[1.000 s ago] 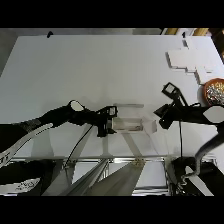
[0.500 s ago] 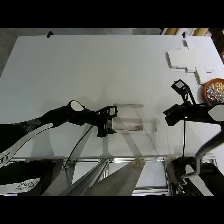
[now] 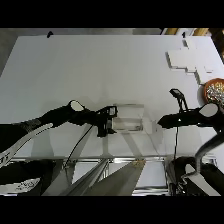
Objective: Fold the box and place the chain.
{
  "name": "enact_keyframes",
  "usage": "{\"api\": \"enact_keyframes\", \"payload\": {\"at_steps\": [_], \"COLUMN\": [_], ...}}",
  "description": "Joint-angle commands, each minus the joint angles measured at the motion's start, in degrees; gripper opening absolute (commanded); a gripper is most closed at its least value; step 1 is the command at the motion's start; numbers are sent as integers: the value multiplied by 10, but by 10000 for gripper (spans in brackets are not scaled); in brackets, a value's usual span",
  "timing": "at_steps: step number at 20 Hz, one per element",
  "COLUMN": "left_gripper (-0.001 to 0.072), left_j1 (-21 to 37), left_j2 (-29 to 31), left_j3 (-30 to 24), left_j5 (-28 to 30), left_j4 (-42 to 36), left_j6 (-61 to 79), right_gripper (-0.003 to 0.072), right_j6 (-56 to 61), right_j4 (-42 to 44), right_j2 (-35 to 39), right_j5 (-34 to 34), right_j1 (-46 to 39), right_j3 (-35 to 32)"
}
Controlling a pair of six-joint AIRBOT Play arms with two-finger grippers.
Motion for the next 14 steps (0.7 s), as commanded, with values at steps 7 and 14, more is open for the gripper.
{"api": "enact_keyframes", "payload": {"at_steps": [7,14], "left_gripper": [205,205], "left_j1": [1,1], "left_j2": [0,0], "left_j3": [0,0], "left_j5": [0,0], "left_j4": [0,0], "left_j6": [0,0], "right_gripper": [18,109], "right_j6": [4,-27], "right_j4": [73,117], "right_j2": [-62,-50], "right_j5": [12,49], "right_j1": [-1,12], "right_j3": [-15,-15]}}
